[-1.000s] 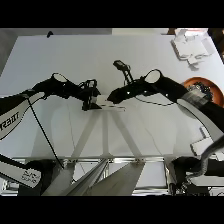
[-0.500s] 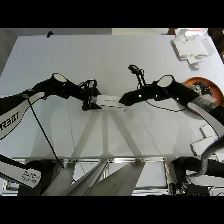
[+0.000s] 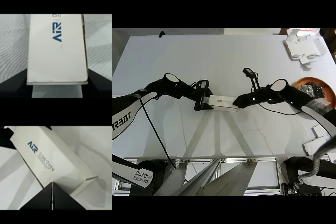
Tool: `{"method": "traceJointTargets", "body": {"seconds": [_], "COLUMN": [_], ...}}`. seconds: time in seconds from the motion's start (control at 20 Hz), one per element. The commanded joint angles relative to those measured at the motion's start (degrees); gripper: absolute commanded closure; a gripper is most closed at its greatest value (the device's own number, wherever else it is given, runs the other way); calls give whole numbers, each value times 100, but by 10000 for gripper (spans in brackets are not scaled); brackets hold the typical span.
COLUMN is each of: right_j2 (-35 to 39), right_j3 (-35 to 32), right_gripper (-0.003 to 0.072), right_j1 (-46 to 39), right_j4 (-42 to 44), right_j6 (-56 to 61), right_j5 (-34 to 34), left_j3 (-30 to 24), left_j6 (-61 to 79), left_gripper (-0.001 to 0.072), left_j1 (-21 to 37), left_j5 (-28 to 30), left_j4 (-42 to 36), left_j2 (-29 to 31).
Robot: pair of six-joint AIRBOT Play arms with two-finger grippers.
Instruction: Fold the box and place the chain.
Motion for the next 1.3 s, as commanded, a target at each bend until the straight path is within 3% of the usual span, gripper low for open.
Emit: {"method": "traceJointTargets", "body": {"seconds": [0.0,0.2,0.3,0.5,0.75,0.85,1.25], "right_j2": [555,1690,2319,3283,3578,3576,3558], "right_j3": [2,2,2,2,-2,-2,-2], "right_gripper": [671,671,671,671,671,671,671], "right_j1": [-11,-297,-562,-1034,-1224,-1228,-1228], "right_j4": [101,-4,-481,-2400,-4913,-5377,-5316], "right_j6": [24,221,570,1749,3191,3705,4203], "right_j5": [4,28,118,988,2409,2371,1224], "left_j3": [2,2,2,2,2,2,2], "left_j6": [4,4,2,4,4,4,0], "left_gripper": [392,392,392,392,392,392,391], "left_j1": [7,7,7,7,7,7,4], "left_j5": [11,11,11,11,11,7,-33], "left_j4": [0,0,2,0,0,0,-195], "left_j2": [4,4,4,4,4,4,4]}}
